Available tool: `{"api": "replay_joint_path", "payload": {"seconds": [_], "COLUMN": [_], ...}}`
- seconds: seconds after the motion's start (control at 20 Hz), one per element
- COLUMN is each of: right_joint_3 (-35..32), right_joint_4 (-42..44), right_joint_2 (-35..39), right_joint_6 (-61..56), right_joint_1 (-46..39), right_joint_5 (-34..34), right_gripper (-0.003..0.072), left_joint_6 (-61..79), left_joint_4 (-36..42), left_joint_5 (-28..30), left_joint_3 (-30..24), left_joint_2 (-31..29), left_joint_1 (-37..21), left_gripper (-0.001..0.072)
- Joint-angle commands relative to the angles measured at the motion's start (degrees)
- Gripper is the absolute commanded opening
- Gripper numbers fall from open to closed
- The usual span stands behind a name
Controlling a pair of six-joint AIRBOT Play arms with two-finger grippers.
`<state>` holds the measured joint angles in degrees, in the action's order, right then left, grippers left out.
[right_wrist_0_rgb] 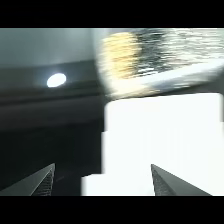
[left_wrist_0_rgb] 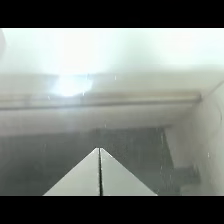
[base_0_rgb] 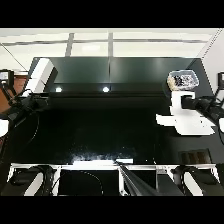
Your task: Fold the box and place the chain.
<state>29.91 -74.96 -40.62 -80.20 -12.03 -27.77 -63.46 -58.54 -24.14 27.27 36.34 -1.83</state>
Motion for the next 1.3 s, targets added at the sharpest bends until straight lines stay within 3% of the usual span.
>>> {"api": "replay_joint_path", "payload": {"seconds": [0.0,0.05,0.1,0.15,0.2,0.3,0.45,0.5,0.65,0.85,1.0,1.25], "right_joint_3": [3.4,5.5,8.0,10.4,13.9,25.0,39.5,41.3,41.7,41.7,41.8,41.8], "right_joint_4": [-7.6,-7.6,-7.6,-7.6,-8.6,-12.5,-1.4,2.0,12.8,14.7,21.7,16.8], "right_joint_2": [-3.0,-5.1,-7.9,-11.0,-15.1,-24.7,-38.8,-41.7,-46.3,-52.3,-54.0,-56.9], "right_joint_6": [-9.0,-9.4,-9.4,-9.4,-5.7,-0.3,11.1,13.3,20.8,22.0,25.1,25.2], "right_joint_1": [-12.1,-16.6,-21.4,-25.6,-29.1,-34.0,-39.6,-41.0,-43.7,-44.4,-44.4,-44.4], "right_joint_5": [0.6,-0.3,-1.8,-3.7,-6.7,-19.9,-44.0,-48.0,-50.9,-53.5,-52.9,-54.6], "right_gripper": [0.0705,0.0705,0.0704,0.0704,0.0703,0.0697,0.0696,0.0696,0.0696,0.0697,0.0696,0.0695], "left_joint_6": [0.0,0.0,0.0,0.2,0.6,2.9,3.0,3.0,3.0,3.0,3.0,3.0], "left_joint_4": [4.0,6.2,7.1,7.0,6.9,6.5,6.6,6.6,6.8,7.1,8.5,8.5], "left_joint_5": [7.6,9.1,10.1,10.1,9.1,7.4,7.5,7.5,7.5,7.4,7.5,7.4], "left_joint_3": [0.0,0.0,0.0,0.0,0.0,0.0,0.1,0.1,0.1,0.1,0.1,0.1], "left_joint_2": [0.3,0.6,1.2,1.8,2.3,3.2,4.9,5.6,6.6,8.9,10.3,10.6], "left_joint_1": [0.1,0.1,0.7,1.6,2.9,6.1,10.8,11.9,14.5,15.1,15.1,15.1], "left_gripper": [0.0030,0.0100,0.0545,0.0705,0.0706,0.0706,0.0705,0.0705,0.0705,0.0704,0.0704,0.0704]}}
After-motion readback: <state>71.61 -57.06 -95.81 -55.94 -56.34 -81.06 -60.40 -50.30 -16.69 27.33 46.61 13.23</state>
